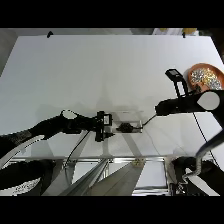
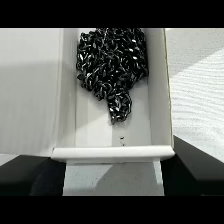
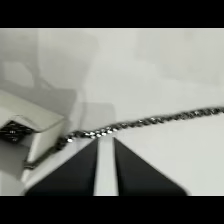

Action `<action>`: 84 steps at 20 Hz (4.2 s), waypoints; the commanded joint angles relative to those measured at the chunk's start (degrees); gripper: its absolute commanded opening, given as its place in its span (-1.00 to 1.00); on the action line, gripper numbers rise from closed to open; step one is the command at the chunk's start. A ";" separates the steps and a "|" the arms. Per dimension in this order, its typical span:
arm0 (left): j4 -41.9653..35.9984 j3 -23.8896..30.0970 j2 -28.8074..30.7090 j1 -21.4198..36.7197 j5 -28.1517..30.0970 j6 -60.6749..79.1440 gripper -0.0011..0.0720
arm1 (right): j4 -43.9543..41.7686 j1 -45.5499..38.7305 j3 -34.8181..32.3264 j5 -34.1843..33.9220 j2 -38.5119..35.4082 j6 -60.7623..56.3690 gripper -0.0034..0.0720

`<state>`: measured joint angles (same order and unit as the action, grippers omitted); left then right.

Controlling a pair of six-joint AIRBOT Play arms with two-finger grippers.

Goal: Fold the box and place the chain.

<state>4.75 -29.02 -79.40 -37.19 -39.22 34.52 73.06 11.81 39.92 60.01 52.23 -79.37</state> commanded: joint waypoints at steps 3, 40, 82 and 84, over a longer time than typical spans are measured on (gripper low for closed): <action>0.02 0.00 0.00 -0.02 0.02 0.00 -0.23 | 4.26 -0.50 -5.03 -6.49 7.19 -5.44 -0.12; 0.02 0.00 0.00 -0.02 0.04 0.04 -0.23 | 8.66 10.05 -5.29 2.21 -17.51 -7.93 -0.87; 0.02 0.00 0.00 -0.02 0.02 0.00 -0.23 | -28.79 10.08 0.66 -9.29 -5.40 25.33 -0.85; 0.02 0.00 0.00 -0.02 0.02 0.02 -0.23 | -22.80 8.52 3.02 -13.84 -5.27 20.61 -0.87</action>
<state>4.75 -29.02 -79.40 -37.19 -39.22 34.52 42.98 21.43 38.24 50.35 46.76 -54.70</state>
